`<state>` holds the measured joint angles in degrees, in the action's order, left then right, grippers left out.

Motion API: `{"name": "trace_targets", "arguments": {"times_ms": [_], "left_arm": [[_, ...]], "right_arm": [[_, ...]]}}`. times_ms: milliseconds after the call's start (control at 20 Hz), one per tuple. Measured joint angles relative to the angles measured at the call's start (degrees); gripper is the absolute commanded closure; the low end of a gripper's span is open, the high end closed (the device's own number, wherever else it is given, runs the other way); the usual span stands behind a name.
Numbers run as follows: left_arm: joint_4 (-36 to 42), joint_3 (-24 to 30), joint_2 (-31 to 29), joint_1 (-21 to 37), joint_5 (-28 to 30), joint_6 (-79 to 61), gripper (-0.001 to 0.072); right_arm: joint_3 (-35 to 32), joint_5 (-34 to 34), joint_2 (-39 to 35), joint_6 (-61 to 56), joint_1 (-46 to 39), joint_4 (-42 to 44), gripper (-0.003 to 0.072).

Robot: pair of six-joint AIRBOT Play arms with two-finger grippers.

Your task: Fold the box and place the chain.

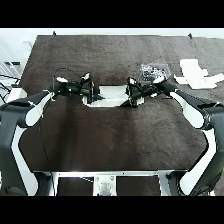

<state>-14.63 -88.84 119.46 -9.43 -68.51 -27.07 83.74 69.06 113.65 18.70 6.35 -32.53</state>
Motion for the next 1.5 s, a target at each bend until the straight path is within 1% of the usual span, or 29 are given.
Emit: {"name": "trace_targets", "arguments": {"times_ms": [150,300,350,400,450,550,650,750,900,1000,1200,1350,1500], "left_arm": [[-0.1,-1.5,0.0,0.2,-2.2,0.0,0.0325],[-0.9,-4.7,0.0,2.3,-6.0,0.8,0.0326],[-1.3,-5.9,0.0,3.4,-7.8,1.7,0.0394],[-1.4,-7.1,0.0,4.6,-9.7,2.8,0.0602],[-1.6,-8.6,0.0,5.9,-12.3,3.9,0.0691],[-1.8,-11.4,0.0,7.9,-18.0,5.3,0.0695],[-1.8,-13.7,-0.3,8.7,-22.2,7.6,0.0697],[-1.7,-15.1,-1.9,8.8,-23.1,10.6,0.0697],[-3.1,-15.3,-6.2,7.4,-21.1,14.7,0.0698],[-5.4,-13.7,-9.5,5.6,-17.8,16.3,0.0698],[-10.0,-6.2,-16.2,0.6,-8.9,17.3,0.0698],[-11.6,0.2,-18.4,-2.4,-2.1,16.2,0.0697],[-12.3,5.7,-19.1,-5.4,4.3,14.2,0.0695]], "right_arm": [[0.0,0.0,0.0,0.0,0.0,0.0,0.0112],[0.0,0.0,0.0,0.0,0.0,0.0,0.0112],[0.0,0.0,0.0,0.0,0.0,0.0,0.0112],[0.0,0.0,0.0,0.0,0.0,0.0,0.0112],[0.0,0.0,0.0,0.0,0.0,0.0,0.0112],[0.0,0.0,0.0,0.0,0.0,0.0,0.0112],[0.0,0.0,0.0,0.0,0.0,0.0,0.0112],[0.0,0.0,0.0,0.0,0.0,0.0,0.0112],[0.0,0.0,0.0,0.0,0.0,0.0,0.0112],[0.0,0.0,0.0,0.0,0.0,0.0,0.0112],[0.0,0.0,0.0,0.0,0.0,0.0,0.0112],[0.0,0.0,0.0,0.0,0.0,0.0,0.0112],[0.0,0.0,0.0,0.0,0.0,0.0,0.0112]]}}
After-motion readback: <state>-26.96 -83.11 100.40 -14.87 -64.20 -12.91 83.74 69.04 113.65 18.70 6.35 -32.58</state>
